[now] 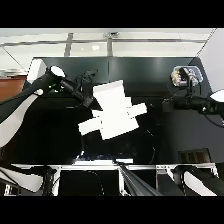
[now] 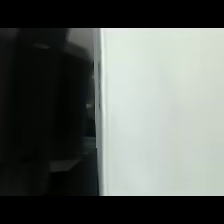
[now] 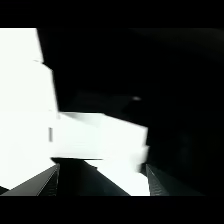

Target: Fold the box and place the chain.

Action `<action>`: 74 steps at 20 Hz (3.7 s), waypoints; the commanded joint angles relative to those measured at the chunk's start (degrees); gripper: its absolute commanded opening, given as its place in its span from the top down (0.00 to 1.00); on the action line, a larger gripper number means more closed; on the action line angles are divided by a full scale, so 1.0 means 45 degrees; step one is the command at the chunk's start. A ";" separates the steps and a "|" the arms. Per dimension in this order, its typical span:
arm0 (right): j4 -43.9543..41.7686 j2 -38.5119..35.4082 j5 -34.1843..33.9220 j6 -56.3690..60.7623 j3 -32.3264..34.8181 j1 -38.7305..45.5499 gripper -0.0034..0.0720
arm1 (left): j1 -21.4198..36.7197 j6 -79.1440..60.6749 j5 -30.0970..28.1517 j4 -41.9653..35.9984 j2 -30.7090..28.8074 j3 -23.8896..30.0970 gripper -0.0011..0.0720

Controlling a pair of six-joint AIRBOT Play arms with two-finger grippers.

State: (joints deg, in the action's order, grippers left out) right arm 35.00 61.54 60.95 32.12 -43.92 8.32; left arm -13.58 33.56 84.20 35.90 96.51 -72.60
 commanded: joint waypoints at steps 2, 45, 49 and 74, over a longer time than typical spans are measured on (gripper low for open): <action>0.2667 -0.0010 0.0044 0.0000 -0.1710 0.0136 0.16 | -0.0748 -0.1258 -0.2526 0.0583 -0.2215 0.1316 0.96; 0.3264 0.1044 -0.3327 -0.6989 0.2200 -0.6572 0.02 | -0.2633 -0.7699 -0.6358 0.2351 -0.1384 0.2584 0.95; 0.3225 0.1078 -0.3565 -0.7014 0.2200 -0.7101 0.02 | -0.2633 -0.7699 -0.6334 0.2351 -0.1384 0.2584 0.95; 0.1608 0.0942 -0.4629 -0.7907 0.1719 -0.7198 0.02 | -0.2633 -0.7699 -0.6324 0.2346 -0.1389 0.2584 0.95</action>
State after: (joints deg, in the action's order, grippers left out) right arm 41.98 65.93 41.08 -3.46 -35.33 -24.38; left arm -25.45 -0.91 55.88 46.30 90.24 -60.97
